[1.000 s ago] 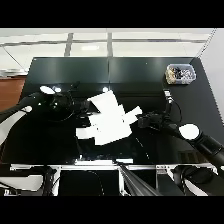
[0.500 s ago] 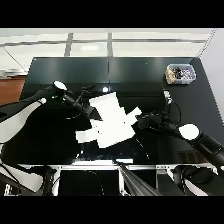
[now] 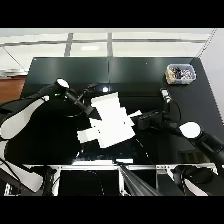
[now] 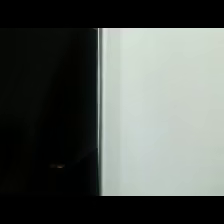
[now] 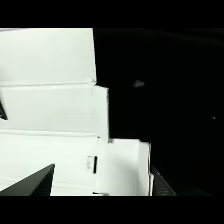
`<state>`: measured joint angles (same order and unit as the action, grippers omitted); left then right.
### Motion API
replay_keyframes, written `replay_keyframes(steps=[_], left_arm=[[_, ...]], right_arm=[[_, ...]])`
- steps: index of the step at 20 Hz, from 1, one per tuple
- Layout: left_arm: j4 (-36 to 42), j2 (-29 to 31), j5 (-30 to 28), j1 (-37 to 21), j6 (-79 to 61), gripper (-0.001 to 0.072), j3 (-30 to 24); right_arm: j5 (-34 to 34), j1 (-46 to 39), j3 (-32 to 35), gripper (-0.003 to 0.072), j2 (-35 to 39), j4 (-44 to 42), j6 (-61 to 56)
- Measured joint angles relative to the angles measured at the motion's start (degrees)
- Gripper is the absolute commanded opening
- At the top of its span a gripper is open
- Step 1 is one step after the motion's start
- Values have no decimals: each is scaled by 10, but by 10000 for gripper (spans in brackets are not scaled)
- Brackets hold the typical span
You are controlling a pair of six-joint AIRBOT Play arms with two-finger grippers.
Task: Fold the box and place the chain.
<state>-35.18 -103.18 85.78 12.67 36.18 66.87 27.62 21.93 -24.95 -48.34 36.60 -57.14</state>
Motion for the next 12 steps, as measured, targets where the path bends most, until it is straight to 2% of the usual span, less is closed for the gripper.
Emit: replay_keyframes(steps=[3,5,7,9,12], left_arm=[[-13,38,3,1,-2,22,-8],[-18,84,-22,9,-20,23,-38],[-19,137,-94,27,-71,24,-88],[-21,178,-169,55,-172,24,-133],[-34,206,-247,94,-313,28,-163]], right_arm=[[106,-44,-74,706,0,119,5],[164,-65,-119,705,0,207,7],[193,-78,-147,705,0,258,7],[196,-82,-162,705,-1,263,11],[198,-68,-159,705,-3,253,86]])
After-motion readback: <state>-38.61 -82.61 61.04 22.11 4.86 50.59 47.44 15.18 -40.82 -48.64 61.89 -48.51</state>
